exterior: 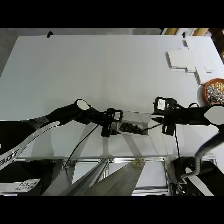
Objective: Fold the box and place the chain.
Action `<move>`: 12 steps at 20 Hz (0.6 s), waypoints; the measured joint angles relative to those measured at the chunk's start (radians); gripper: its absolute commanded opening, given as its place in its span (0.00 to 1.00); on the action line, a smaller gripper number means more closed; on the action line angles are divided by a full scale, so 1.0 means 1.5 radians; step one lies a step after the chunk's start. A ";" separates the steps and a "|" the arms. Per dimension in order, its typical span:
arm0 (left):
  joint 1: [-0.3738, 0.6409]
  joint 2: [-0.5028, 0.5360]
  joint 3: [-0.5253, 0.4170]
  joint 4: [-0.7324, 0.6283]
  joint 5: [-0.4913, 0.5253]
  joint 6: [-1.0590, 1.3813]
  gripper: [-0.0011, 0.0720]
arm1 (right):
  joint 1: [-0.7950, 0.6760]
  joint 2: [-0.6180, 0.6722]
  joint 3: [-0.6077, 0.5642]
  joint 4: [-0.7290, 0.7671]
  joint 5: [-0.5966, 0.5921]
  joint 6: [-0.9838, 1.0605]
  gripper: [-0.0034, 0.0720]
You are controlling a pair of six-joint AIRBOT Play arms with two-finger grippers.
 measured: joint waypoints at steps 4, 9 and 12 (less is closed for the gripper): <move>0.000 0.000 0.000 0.000 0.000 0.000 0.20 | -0.037 -0.028 -0.007 -0.048 0.019 -0.006 0.41; 0.000 0.000 0.000 0.000 0.000 0.000 0.20 | -0.006 -0.076 -0.054 -0.062 0.007 -0.062 0.42; 0.000 0.000 0.000 0.000 0.000 0.000 0.20 | 0.019 -0.089 -0.085 -0.049 -0.032 -0.090 0.42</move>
